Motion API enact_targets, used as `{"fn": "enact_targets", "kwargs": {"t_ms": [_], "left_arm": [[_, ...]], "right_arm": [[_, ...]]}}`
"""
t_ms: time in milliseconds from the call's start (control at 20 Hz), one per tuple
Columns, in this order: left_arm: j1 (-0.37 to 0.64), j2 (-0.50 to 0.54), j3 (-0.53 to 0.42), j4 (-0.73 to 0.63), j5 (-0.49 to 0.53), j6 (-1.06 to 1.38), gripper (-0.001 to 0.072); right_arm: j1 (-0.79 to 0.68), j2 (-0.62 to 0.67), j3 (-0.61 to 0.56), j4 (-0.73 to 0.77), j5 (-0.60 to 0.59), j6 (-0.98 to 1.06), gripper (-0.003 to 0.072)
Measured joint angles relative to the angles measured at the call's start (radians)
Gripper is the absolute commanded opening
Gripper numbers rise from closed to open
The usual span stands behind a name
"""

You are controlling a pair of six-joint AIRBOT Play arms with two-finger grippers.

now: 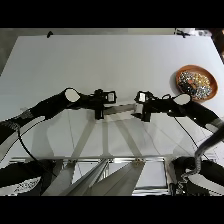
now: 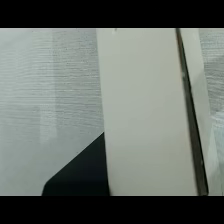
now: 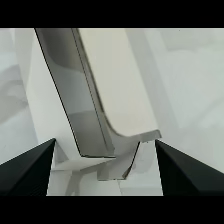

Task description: Fold the box and place the chain.

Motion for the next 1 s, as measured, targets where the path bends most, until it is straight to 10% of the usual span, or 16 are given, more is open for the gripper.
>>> {"fn": "enact_targets", "kwargs": {"t_ms": [1000], "left_arm": [[0.0, 0.0, 0.0, 0.0, -0.003, 0.001, 0.0013]], "right_arm": [[0.027, -0.159, 0.046, -0.034, 0.132, -0.001, 0.0645]]}}
